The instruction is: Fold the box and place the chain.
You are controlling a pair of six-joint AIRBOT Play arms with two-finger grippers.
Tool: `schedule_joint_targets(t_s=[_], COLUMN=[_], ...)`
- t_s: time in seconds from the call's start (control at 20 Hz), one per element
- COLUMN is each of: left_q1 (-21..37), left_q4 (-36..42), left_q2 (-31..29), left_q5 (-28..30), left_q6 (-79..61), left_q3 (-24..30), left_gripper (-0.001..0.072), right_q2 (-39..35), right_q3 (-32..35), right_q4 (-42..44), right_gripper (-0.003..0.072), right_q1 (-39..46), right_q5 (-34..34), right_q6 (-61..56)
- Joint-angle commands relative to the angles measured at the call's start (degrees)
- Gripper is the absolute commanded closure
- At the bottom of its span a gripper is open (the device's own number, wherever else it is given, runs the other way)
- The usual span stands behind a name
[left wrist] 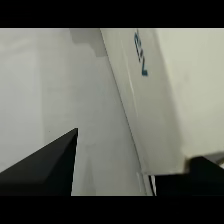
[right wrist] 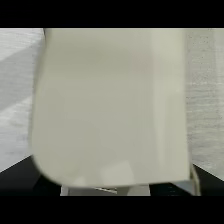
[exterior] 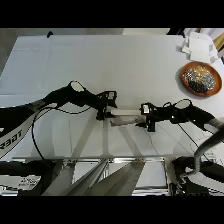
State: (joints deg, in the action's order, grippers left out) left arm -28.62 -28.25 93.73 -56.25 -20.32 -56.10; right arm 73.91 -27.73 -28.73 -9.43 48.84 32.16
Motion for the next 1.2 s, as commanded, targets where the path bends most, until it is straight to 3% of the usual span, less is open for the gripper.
schedule_joint_targets(t_s=[0.0, 0.15, 0.35, 0.5, 0.55, 0.6, 0.7, 0.75, 0.9, 1.15], left_q1=[0.11, 0.68, 1.95, 2.05, 2.05, 1.97, 1.36, 0.83, -3.21, -13.11], left_q4=[0.0, -6.36, -22.97, -29.81, -29.81, -29.59, -29.0, -28.79, -27.71, -25.97], left_q2=[-2.56, -6.38, -12.72, -19.21, -21.46, -23.47, -26.03, -26.47, -25.22, -20.09], left_q5=[-0.09, -0.07, -2.82, -6.1, -6.84, -7.39, -9.03, -9.94, -11.8, -9.79], left_q6=[1.57, 12.11, 33.77, 39.98, 40.65, 41.7, 41.81, 41.77, 41.79, 41.75], left_q3=[-0.04, -0.04, -0.04, -0.04, -0.04, -0.04, -0.04, -0.02, 0.04, 0.04], left_gripper=[0.0204, 0.0198, 0.0198, 0.0211, 0.0233, 0.0306, 0.061, 0.0703, 0.0706, 0.0706], right_q2=[0.02, 0.02, 0.02, 0.02, 0.02, 0.02, 0.02, 0.02, 0.02, 0.02], right_q3=[0.0, 0.0, 0.0, 0.0, 0.0, 0.0, 0.0, 0.0, 0.0, 0.0], right_q4=[0.07, 0.07, 0.07, 0.07, 0.07, 0.07, 0.07, 0.07, 0.07, 0.09], right_gripper=[0.0283, 0.0283, 0.0283, 0.0283, 0.0283, 0.0283, 0.0283, 0.0283, 0.0283, 0.0283], right_q1=[0.02, 0.02, 0.02, 0.02, 0.02, 0.02, 0.02, 0.02, 0.02, 0.02], right_q5=[0.0, 0.0, 0.0, 0.0, 0.0, 0.0, 0.0, -0.02, 0.0, 0.0], right_q6=[-0.17, -0.17, -0.17, -0.17, -0.2, -0.17, -0.17, -0.17, -0.17, -0.17])
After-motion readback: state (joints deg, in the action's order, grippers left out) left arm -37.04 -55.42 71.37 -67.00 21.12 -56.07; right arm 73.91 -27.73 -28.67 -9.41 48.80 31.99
